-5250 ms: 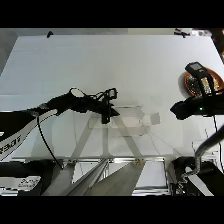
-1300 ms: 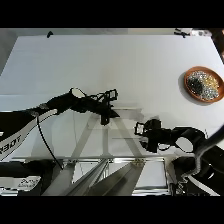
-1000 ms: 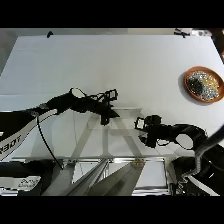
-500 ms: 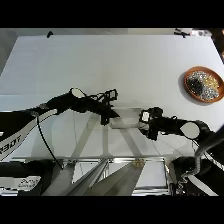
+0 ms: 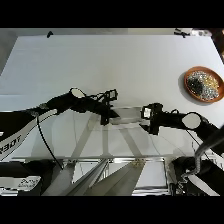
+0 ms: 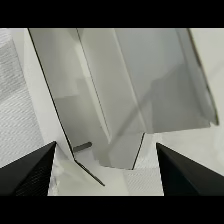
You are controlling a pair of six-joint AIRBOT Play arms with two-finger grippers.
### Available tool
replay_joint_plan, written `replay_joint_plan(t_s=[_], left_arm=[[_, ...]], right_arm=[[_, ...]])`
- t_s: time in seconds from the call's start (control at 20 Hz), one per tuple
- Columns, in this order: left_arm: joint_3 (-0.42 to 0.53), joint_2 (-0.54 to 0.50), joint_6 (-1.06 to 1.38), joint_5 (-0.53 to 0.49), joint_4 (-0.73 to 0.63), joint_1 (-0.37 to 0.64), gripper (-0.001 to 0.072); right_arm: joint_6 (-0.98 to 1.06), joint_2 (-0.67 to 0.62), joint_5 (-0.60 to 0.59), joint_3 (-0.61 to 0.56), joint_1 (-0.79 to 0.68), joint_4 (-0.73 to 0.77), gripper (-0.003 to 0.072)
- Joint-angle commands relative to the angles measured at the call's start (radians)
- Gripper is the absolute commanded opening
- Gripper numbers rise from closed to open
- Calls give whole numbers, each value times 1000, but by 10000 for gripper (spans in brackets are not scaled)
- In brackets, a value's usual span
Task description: Fold the box and place the chain.
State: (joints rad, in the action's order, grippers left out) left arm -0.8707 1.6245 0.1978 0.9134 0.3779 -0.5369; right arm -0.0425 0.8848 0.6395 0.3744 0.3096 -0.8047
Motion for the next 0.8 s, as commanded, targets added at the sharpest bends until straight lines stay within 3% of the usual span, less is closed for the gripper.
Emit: replay_joint_plan(t_s=[0.0,0.75], left_arm=[[0,0,0,0,0,-1,12],[0,0,0,0,0,-1,12]], right_arm=[[-102,12,18,8,-7,53,712],[-256,143,59,8,-26,211,680]])
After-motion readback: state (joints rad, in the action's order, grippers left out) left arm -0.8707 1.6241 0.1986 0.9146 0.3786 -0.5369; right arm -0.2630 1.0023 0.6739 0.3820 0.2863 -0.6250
